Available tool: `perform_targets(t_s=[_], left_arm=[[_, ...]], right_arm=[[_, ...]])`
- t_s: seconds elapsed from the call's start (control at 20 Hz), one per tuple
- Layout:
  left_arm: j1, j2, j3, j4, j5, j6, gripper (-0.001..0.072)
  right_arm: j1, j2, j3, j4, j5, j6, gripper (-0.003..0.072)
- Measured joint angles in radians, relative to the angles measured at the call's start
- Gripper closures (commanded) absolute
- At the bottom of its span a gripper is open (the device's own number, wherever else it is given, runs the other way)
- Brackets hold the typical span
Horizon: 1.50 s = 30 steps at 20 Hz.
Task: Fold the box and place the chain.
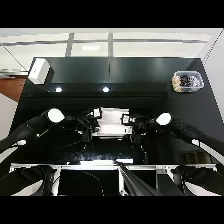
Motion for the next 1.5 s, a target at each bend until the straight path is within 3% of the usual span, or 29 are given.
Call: perform_targets(t_s=[0.25, 0.3, 0.4, 0.45, 0.5, 0.55, 0.65, 0.8, 0.85, 0.9, 1.2, 1.35, 1.5], left_arm=[[0.000, -0.031, 0.000, -0.039, 0.001, 0.000, 0.0542], [0.000, -0.034, 0.000, -0.042, 0.002, 0.000, 0.0512], [0.000, -0.038, 0.000, -0.047, 0.002, 0.010, 0.0325], [0.000, -0.040, 0.000, -0.048, 0.002, 0.016, 0.0304], [0.000, -0.040, 0.000, -0.048, 0.002, 0.024, 0.0315], [0.000, -0.041, 0.000, -0.048, 0.002, 0.027, 0.0426], [0.000, -0.042, 0.000, -0.048, 0.002, 0.034, 0.0393], [0.000, -0.042, 0.000, -0.049, 0.000, 0.038, 0.0426], [0.000, -0.041, 0.003, -0.045, -0.002, 0.038, 0.0624], [0.001, -0.039, 0.009, -0.034, -0.007, 0.037, 0.0680], [0.093, 0.068, 0.068, 0.070, -0.109, -0.118, 0.0680], [0.251, 0.143, 0.077, 0.093, -0.146, -0.292, 0.0679], [0.472, 0.170, 0.068, 0.104, -0.246, -0.563, 0.0679]], right_arm=[[0.000, 0.000, 0.000, 0.000, 0.000, 0.000, 0.0150], [0.000, 0.000, 0.000, 0.000, 0.000, 0.000, 0.0150], [0.000, 0.000, 0.000, 0.000, 0.000, 0.000, 0.0150], [0.000, 0.000, 0.000, 0.000, 0.000, 0.000, 0.0150], [0.000, 0.000, 0.000, 0.000, 0.000, 0.000, 0.0150], [0.000, 0.000, 0.000, 0.000, 0.000, 0.000, 0.0150], [0.000, 0.000, 0.000, 0.000, 0.000, 0.000, 0.0150], [0.000, 0.000, 0.000, 0.000, 0.000, 0.000, 0.0150], [0.000, 0.000, 0.000, 0.000, 0.000, 0.000, 0.0150], [0.000, 0.000, 0.000, 0.000, 0.000, 0.000, 0.0150], [0.000, 0.000, 0.000, 0.001, 0.000, 0.000, 0.0150], [0.000, 0.000, 0.000, 0.000, 0.000, 0.000, 0.0150], [0.000, 0.000, 0.000, 0.000, 0.000, 0.000, 0.0150]])
